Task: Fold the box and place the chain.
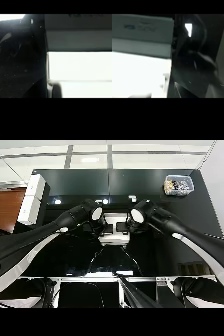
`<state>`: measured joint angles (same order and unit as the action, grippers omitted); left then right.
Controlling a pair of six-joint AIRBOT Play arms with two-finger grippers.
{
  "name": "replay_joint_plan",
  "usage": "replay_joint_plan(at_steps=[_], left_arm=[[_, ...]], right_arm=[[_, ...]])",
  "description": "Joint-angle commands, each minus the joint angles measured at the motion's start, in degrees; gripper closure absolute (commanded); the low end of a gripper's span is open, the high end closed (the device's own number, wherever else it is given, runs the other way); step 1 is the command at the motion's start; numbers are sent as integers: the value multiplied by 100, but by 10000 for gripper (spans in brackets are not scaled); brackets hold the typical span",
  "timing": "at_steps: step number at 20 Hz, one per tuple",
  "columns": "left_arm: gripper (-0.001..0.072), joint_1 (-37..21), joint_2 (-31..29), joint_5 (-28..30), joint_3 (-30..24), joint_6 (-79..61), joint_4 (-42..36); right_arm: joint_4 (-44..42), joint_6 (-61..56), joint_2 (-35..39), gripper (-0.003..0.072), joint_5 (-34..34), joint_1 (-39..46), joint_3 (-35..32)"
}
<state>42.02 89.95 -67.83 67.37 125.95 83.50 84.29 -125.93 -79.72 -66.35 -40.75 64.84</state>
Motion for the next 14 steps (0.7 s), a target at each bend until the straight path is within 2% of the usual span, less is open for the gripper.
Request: replay_joint_plan(at_steps=[1,4,5,8,9,10,12,13,14], left_arm=[[681,-4,-2,9,2,0,0],[681,-2,-2,7,2,0,0],[681,-4,-2,7,2,0,2],[681,-4,-2,31,2,0,2],[681,-4,-2,22,2,0,2],[681,-4,-2,22,2,0,2],[681,-4,-2,11,2,0,2],[681,-4,-2,9,2,0,0],[681,-4,-2,11,2,0,0]], right_arm=[[1283,234,756,359,-684,22,203],[3519,232,1025,358,-1156,400,195],[3880,232,997,359,-962,723,144],[3781,-94,879,355,702,1956,-157],[3657,-470,774,212,1412,2389,-275],[3438,-472,588,15,2013,2780,-299],[2898,-437,162,-3,2889,3414,-227],[2507,-435,-146,-3,3112,3720,4],[2116,-396,-542,-2,3012,3998,455]])
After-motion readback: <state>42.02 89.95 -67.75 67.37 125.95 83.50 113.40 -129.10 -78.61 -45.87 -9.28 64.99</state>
